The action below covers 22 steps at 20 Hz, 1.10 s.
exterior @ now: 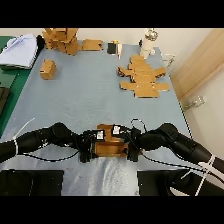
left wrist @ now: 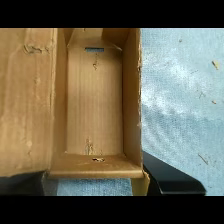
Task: Fold the box.
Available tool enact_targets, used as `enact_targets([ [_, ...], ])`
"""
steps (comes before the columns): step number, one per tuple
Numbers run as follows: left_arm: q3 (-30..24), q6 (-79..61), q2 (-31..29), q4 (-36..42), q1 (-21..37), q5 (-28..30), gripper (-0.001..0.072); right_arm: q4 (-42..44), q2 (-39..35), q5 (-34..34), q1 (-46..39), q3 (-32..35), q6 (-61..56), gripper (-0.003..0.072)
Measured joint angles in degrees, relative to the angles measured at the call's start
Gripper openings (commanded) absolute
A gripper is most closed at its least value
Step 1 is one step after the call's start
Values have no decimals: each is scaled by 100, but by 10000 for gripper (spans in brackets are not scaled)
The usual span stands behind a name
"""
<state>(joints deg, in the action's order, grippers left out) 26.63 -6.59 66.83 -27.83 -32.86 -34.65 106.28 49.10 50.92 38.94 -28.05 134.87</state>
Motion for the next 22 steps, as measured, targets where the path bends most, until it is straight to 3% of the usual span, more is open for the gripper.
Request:
enact_targets([
  [1,0,-2,0,0,0,0,417,17,7,-33,42,0,42,429],
  [2,0,0,0,0,0,0,417,28,11,-59,98,0,74,317],
  [3,0,0,0,0,0,0,417,37,15,-66,160,0,96,264],
  [4,0,-2,0,0,0,0,418,42,17,-81,225,0,114,259],
  [6,0,-2,0,0,0,0,417,42,17,-83,356,0,153,93],
  [9,0,-2,0,0,0,-2,417,39,22,-131,468,0,166,92],
  [13,0,-2,0,0,0,-2,418,42,22,-354,527,0,269,122],
  [15,0,-2,0,0,0,0,417,98,24,-439,535,7,308,461],
  [22,0,-7,0,-9,0,0,417,363,175,-503,544,11,361,462],
])
